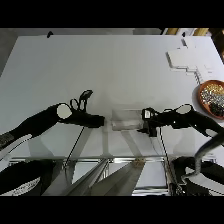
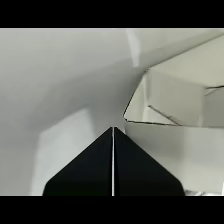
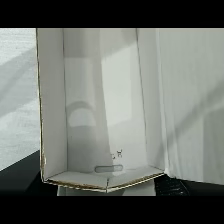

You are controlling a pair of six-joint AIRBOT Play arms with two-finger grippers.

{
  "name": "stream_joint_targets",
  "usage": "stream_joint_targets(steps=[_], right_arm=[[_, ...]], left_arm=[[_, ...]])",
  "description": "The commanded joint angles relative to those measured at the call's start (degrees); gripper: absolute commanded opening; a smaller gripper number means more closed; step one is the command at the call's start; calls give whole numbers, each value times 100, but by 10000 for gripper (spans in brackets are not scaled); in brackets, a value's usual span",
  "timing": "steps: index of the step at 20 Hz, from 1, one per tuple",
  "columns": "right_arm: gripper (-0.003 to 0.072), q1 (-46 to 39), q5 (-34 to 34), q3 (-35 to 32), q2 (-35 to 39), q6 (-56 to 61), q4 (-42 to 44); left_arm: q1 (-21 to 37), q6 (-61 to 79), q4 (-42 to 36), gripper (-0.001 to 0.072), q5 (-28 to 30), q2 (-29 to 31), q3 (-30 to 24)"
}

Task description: Fold the box and place the chain.

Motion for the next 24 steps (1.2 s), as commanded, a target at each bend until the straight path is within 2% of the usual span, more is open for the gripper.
stream_joint_targets(steps=[1,10,13,15,22,23,24], right_arm=[[379,0,2,-2,2,0,0],[379,0,0,-2,2,0,0],[379,0,0,-2,2,0,0],[379,0,0,-2,2,0,-2],[379,0,0,-2,2,0,-2],[379,0,0,-2,2,0,-2],[379,0,2,-2,2,0,-2]], left_arm=[[-175,61,-245,5,-90,39,232],[-409,42,-227,16,-118,42,442],[-420,39,-210,55,-120,42,442],[-431,-107,-129,155,-133,42,455],[-431,-199,-37,161,-201,24,647],[-428,-199,-11,173,-240,17,647],[-426,-210,46,222,-297,4,647]])
